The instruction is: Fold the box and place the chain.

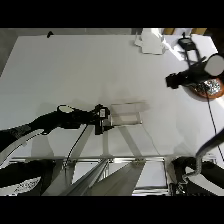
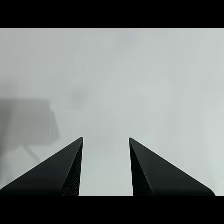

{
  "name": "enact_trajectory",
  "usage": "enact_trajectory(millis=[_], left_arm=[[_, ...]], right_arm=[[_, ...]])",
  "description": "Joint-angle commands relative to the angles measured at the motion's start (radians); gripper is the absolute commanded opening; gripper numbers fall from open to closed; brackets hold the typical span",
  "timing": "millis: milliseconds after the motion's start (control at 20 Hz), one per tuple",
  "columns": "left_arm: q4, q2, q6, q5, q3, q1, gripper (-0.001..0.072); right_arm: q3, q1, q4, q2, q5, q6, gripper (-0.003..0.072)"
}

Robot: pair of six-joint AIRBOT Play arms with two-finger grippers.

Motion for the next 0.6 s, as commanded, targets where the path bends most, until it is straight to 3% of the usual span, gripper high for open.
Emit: enact_trajectory(millis=[0, 300, 550], left_arm=[[0.0, 0.0, 0.0, 0.0, 0.0, -0.001, 0.0029], [0.0, 0.0, 0.0, 0.0, 0.0, -0.001, 0.0029], [0.0, 0.0, 0.0, 0.0, 0.0, -0.001, 0.0029]], right_arm=[[0.011, -0.252, 0.017, -0.07, -0.164, -0.061, 0.0287], [0.011, -0.521, 0.022, -0.265, -0.386, -0.061, 0.0286], [0.011, -0.607, 0.024, -0.374, -0.441, -0.089, 0.0286]])
